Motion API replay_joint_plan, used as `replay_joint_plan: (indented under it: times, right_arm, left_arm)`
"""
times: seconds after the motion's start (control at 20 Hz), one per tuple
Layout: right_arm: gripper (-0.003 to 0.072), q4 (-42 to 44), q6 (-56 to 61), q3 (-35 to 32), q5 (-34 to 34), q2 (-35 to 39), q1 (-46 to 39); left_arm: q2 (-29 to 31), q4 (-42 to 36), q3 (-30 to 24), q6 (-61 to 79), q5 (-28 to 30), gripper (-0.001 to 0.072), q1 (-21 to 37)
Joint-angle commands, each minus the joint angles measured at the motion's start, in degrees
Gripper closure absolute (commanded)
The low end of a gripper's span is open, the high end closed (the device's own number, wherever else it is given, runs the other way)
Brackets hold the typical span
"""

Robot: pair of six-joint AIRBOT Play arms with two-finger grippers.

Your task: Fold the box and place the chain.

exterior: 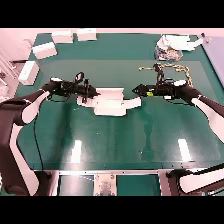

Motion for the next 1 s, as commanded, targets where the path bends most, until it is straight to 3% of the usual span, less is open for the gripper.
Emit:
replay_joint_plan:
  times: [0.0,0.15,0.6,0.75,0.95]
  right_arm:
    - [0.0441,0.02,-0.46,-0.02,-0.31,-0.02,-0.48]
    - [0.0442,0.02,-0.83,-0.02,-0.33,-0.02,-0.42]
    - [0.0440,0.02,-0.83,-0.02,-0.31,-0.09,-0.39]
    - [0.0333,0.04,-3.17,-0.02,-0.28,-0.07,-0.39]
    - [0.0335,0.24,-8.41,-0.02,-0.33,0.87,-0.26]
  left_arm:
    - [0.04,-0.35,-0.17,0.63,-0.13,0.0696,0.04]
    - [0.83,-0.57,-0.13,0.57,-5.03,0.0694,0.85]
    - [1.09,0.35,-1.44,-0.50,-2.64,0.0691,1.14]
    - [1.11,0.13,-1.57,-0.46,-2.78,0.0689,1.14]
    - [1.11,0.13,-1.57,-0.48,-2.82,0.0689,1.14]
